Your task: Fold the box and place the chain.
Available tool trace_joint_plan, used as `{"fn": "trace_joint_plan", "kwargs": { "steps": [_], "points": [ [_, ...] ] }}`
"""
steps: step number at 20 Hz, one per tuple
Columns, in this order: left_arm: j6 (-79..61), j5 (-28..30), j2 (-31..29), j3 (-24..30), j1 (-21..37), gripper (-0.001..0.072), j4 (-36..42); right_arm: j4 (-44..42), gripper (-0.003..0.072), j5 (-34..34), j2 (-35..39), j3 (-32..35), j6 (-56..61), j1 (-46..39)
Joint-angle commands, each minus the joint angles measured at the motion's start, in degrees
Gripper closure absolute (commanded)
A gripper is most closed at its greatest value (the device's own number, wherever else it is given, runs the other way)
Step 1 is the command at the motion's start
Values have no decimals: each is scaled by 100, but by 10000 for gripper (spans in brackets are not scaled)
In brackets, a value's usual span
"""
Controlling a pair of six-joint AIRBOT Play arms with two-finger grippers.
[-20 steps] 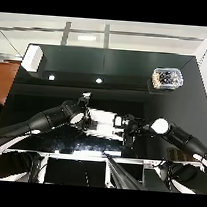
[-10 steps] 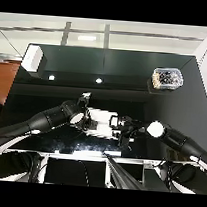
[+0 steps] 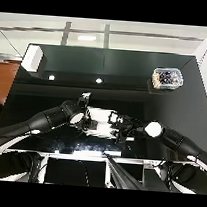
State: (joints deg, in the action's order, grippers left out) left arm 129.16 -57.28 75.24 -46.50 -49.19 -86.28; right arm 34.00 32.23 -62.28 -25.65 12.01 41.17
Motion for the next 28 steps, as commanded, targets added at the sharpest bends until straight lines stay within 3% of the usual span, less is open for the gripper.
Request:
{"fn": "trace_joint_plan", "kwargs": {
  "steps": [1, 2, 3, 4, 5, 6, 7, 9, 12, 19, 22, 26, 28],
  "points": [
    [-13, -15, 4, 0, 2, 681, -2, -81, 290, -35, -35, -4, 2, 7],
    [-13, -15, 4, 0, 2, 681, -2, -79, 266, -35, -35, -4, 2, 7],
    [-13, -13, 4, 0, 2, 681, -2, -76, 411, -33, -35, -4, 2, 7],
    [-13, -15, 4, 0, 2, 681, -2, -79, 416, -35, -35, -4, 2, 7],
    [-13, -15, 4, 0, 2, 681, -2, -85, 284, -35, -35, -4, 4, 7],
    [-13, -15, 4, 0, 2, 681, -2, -79, 276, -44, -35, -4, 2, 4],
    [-13, -15, 4, 0, 2, 681, -2, -76, 490, -57, -35, -4, 4, 0],
    [-13, -52, 2, 0, 7, 681, -24, -22, 663, -59, 17, -7, 72, -22],
    [39, -240, -35, -2, 44, 682, -223, 380, 663, 243, 358, -9, 1263, -455],
    [313, -247, -90, -79, 66, 682, -402, 505, 663, 1523, 1655, -11, 4024, -2588],
    [518, -190, -70, -79, 68, 682, -525, 734, 663, 2100, 1687, -2, 5171, -3340],
    [518, 26, 11, -76, 90, 681, -433, 2721, 663, 2229, 1626, 146, 7766, -3539],
    [518, 31, 11, -76, 103, 681, -433, 2393, 664, 2369, 1517, 317, 7840, -3534]
  ]
}}
